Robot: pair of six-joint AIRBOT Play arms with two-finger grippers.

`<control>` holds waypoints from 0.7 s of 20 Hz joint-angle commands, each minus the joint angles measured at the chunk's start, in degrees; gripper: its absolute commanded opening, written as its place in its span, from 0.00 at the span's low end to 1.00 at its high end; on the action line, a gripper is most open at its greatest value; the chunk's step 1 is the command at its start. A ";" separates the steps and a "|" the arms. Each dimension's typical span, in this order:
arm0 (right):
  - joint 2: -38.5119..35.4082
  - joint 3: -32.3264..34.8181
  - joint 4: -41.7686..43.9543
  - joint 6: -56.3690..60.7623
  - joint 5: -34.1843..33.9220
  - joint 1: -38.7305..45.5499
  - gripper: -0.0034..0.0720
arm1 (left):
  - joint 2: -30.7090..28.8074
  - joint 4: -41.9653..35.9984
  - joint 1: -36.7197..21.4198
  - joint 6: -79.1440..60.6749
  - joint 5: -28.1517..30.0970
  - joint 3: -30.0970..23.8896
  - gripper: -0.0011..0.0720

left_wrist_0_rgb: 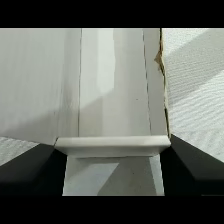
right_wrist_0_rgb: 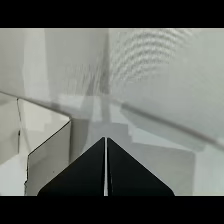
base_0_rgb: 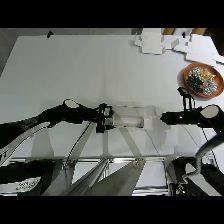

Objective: Fold the box and place the chain.

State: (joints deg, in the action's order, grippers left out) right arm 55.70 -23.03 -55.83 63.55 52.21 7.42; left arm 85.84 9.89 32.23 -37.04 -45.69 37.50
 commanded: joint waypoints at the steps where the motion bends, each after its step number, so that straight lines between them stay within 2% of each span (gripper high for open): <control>1: 4.68 0.33 2.82 2.62 1.75 -1.57 0.08 | -0.02 0.00 0.00 0.00 0.00 -0.02 0.20; 4: 7.32 0.37 6.58 2.40 1.75 -4.33 0.08 | -0.02 0.00 0.00 0.00 0.02 -0.02 0.20; 10: 4.76 0.37 9.81 -0.92 4.13 -4.85 0.08 | -0.02 0.00 0.00 0.00 0.02 -0.02 0.20; 12: 2.40 0.37 9.84 -1.11 4.74 -4.85 0.25 | -0.02 0.00 0.00 0.00 0.02 -0.02 0.20; 13: 1.16 0.37 9.90 -1.11 5.25 -4.85 0.29 | -0.02 0.00 0.00 0.00 0.02 -0.02 0.20; 14: 0.09 0.37 10.03 -1.27 5.60 -4.85 0.29 | -0.02 0.00 0.00 0.00 0.02 -0.02 0.20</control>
State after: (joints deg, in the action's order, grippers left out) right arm 58.37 -22.68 -46.52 62.94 56.51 2.68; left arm 85.84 9.89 32.23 -37.04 -45.69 37.52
